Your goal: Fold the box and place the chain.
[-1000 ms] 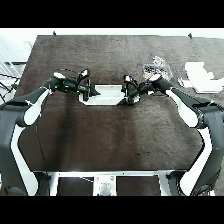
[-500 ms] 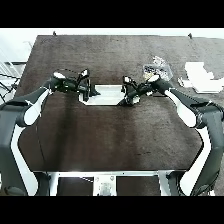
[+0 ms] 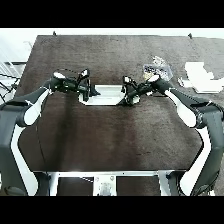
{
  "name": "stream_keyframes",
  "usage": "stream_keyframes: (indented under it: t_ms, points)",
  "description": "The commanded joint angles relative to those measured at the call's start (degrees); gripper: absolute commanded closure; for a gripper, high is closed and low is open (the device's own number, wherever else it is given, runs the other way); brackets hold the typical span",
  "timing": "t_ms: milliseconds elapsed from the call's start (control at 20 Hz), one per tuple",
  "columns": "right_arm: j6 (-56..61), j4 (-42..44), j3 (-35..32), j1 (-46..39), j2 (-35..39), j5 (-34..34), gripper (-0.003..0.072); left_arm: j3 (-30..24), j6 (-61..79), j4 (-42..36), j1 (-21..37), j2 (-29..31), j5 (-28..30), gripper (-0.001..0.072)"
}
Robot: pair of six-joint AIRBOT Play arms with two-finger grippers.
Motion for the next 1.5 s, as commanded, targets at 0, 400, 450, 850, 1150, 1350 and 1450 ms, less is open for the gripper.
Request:
stream_keyframes:
  t_ms: [0, 400, 450, 850, 1150, 1350, 1450]
  points:
    - [0.0, 0.0, 0.0, 0.0, 0.0, -0.2, 0.0165, 0.0, 0.0, 0.0, 0.0, 0.0, 0.0, 0.0690]
    - [0.0, 0.0, 0.0, 0.0, 0.0, -0.2, 0.0166, 0.0, 0.0, 0.0, 0.0, 0.0, 0.0, 0.0689]
    - [0.0, 0.0, 0.0, 0.1, 0.0, -0.2, 0.0166, 0.0, 0.0, 0.0, 0.0, 0.0, 0.0, 0.0689]
    - [0.0, 0.0, 0.0, 0.1, 0.0, -0.2, 0.0166, 0.0, 0.0, 0.0, 0.0, 0.0, -0.4, 0.0690]
    - [0.0, 0.0, 0.0, 0.1, 0.0, -0.2, 0.0166, 0.0, 0.0, -1.1, 0.0, 0.0, -0.8, 0.0689]
    - [0.0, 0.0, 0.0, 0.1, 0.0, -0.2, 0.0166, 0.1, 0.2, -1.2, 0.0, 0.1, -1.8, 0.0299]
    - [0.0, 0.0, 0.0, 0.1, 0.0, -0.2, 0.0166, 0.1, 0.2, -1.2, 0.0, 0.7, -2.1, 0.0298]
